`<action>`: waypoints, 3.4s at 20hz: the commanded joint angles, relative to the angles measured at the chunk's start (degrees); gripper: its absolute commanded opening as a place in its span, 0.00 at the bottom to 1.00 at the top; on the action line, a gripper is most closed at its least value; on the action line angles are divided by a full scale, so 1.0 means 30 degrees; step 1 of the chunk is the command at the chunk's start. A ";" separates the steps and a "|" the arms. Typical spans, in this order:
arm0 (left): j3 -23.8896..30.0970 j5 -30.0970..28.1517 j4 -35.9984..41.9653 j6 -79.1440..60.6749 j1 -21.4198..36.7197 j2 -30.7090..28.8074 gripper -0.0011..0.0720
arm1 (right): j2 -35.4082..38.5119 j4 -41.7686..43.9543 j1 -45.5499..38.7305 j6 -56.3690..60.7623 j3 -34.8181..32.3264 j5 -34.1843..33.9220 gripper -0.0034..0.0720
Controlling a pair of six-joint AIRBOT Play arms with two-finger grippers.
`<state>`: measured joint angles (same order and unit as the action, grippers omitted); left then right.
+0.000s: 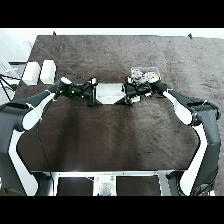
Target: Fold the box and place the chain.
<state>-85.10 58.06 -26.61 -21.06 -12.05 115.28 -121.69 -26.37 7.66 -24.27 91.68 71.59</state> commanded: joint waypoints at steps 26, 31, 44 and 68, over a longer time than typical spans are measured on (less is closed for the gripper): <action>0.0007 0.0036 -0.0007 0.0015 0.0007 0.0000 0.74 | 0.5027 -0.5224 -0.2288 0.6929 0.0372 0.0976 0.93; 0.0007 0.0029 -0.0007 0.0015 0.0007 0.0000 0.74 | 0.5246 -0.3993 -0.1698 1.0506 -0.0729 0.2994 0.12; 0.0007 0.0036 -0.0066 0.0015 0.0007 0.0000 0.74 | 0.4911 0.0576 0.0189 0.9449 -0.1421 -0.5093 0.06; 0.0007 0.0007 -0.0131 0.0007 0.0007 0.0007 0.74 | 0.1800 -0.4437 0.0860 1.2371 0.1989 -0.3067 0.06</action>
<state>-85.10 58.15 -26.98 -20.97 -11.99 115.28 -116.01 -38.76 10.00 13.93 97.60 62.19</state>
